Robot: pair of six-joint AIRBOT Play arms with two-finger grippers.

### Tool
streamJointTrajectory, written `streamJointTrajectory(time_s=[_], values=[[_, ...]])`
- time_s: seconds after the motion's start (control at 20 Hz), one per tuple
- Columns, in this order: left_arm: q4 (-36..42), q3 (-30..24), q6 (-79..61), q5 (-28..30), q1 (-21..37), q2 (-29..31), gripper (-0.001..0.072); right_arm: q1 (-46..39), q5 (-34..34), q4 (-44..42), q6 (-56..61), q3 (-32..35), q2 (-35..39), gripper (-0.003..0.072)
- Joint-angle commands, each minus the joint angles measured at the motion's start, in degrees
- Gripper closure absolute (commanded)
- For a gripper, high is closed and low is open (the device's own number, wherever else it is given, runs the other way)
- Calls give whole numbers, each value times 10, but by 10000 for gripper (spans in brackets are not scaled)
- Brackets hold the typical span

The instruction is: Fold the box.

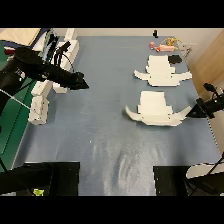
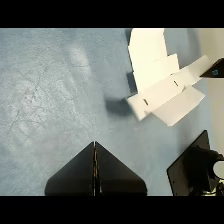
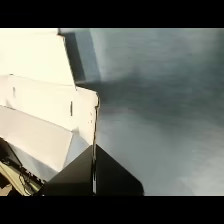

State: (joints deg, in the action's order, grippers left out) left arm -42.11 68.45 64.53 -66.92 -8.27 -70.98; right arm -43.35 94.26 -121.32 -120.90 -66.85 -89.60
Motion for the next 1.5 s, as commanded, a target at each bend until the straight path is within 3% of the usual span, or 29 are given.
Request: streamJointTrajectory(time_s=[0.0, 0.15, 0.25, 0.55, 0.6, 0.65, 0.7, 0.95, 1.2, 1.35, 1.4, 1.45], values=[[2, 0, 3, -12, 0, 0, 694, 70, 25, -76, 18, 5, 10, 682], [1, -2, 10, -57, 0, 0, 694, 149, -15, -112, 33, 47, 61, 683], [0, -27, 5, -72, 2, 10, 695, 202, -85, -112, 64, 111, 128, 683], [1, -220, -35, -65, 14, 131, 695, 320, -226, -96, 146, 306, 303, 681], [0, -246, -36, -54, 16, 153, 695, 331, -250, -88, 151, 322, 315, 612], [-5, -263, -36, -44, 16, 170, 695, 334, -272, -80, 155, 330, 318, 440], [-6, -273, -36, -39, 16, 180, 695, 333, -290, -68, 162, 329, 313, 358], [-5, -278, -36, -47, 15, 185, 695, 304, -283, -42, 158, 270, 239, 358], [-4, -278, -36, -47, 15, 185, 694, 309, -207, -103, 77, 243, 135, 360], [-2, -278, -36, -47, 15, 185, 694, 320, -191, -105, 59, 243, 108, 406], [0, -278, -36, -46, 15, 185, 694, 323, -189, -105, 57, 243, 106, 460], [4, -278, -36, -46, 15, 185, 694, 325, -189, -109, 46, 242, 106, 577]])
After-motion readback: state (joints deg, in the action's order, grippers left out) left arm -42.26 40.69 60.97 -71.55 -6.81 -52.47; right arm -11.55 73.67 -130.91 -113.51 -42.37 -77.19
